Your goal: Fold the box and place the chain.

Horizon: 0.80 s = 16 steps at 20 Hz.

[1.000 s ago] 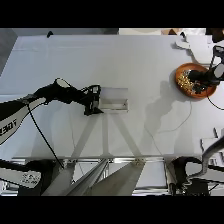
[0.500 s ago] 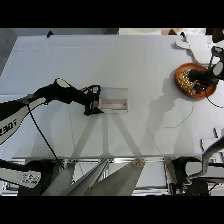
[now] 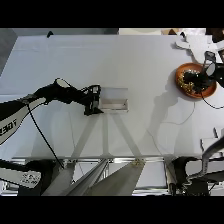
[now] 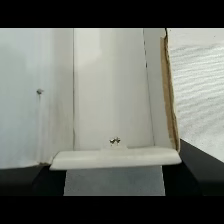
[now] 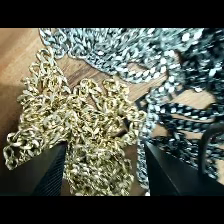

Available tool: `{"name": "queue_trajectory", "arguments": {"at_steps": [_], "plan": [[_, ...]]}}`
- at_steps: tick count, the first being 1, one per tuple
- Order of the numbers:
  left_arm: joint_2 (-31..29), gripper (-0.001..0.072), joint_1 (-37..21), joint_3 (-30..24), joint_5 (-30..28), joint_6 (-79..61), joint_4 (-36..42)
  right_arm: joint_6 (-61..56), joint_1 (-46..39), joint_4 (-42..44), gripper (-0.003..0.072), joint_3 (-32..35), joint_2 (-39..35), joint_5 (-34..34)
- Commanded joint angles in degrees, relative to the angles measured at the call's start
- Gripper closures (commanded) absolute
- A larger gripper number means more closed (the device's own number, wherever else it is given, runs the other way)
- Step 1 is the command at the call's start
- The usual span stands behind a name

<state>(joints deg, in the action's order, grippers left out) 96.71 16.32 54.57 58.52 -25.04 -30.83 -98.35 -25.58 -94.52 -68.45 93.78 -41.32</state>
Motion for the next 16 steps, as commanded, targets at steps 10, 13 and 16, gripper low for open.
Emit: {"name": "queue_trajectory", "arguments": {"at_steps": [10,13,16], "plan": [[0.0,0.0431,-0.02,0.02,0.0,-0.02,-0.02,9.2,0.04,1.38,0.0675,-0.55,0.31,-1.31],[0.0,0.0431,-0.02,0.02,-0.02,-0.02,-0.02,16.48,0.33,1.42,0.0675,-0.52,-4.31,-4.52],[0.0,0.0431,-0.02,0.02,0.0,-0.02,0.0,19.82,0.87,1.88,0.0677,-0.52,-9.86,-8.24]]}}
